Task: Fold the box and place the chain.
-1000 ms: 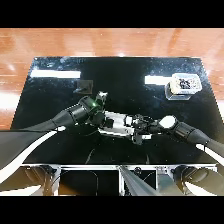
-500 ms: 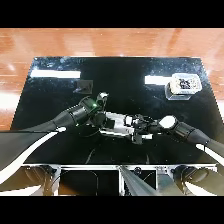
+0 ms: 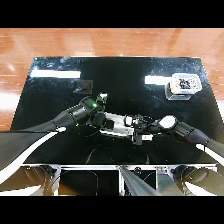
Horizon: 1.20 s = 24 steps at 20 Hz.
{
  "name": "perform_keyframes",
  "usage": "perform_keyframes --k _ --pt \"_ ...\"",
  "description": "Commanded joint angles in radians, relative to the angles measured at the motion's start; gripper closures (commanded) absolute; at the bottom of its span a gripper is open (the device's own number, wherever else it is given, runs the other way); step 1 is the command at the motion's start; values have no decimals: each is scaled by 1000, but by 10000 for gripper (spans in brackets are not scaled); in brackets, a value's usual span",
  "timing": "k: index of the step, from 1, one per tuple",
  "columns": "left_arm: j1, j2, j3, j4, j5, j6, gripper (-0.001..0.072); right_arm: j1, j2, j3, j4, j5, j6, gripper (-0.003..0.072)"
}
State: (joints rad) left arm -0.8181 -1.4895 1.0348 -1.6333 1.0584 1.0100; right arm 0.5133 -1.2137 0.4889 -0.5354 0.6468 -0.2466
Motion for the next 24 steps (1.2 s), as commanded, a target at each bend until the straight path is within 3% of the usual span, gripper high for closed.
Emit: perform_keyframes --k 1,15,20,24 --pt "-1 0 0 -8 -4 3 690 0 0 1 0 -3 1 70" --pt "35 21 1 39 65 -51 688 0 53 1 -10 10 57 59" --pt "39 42 -20 87 63 -80 688 0 148 1 -236 68 236 60" --pt "39 93 -123 87 12 -130 688 0 164 1 -253 135 269 61"
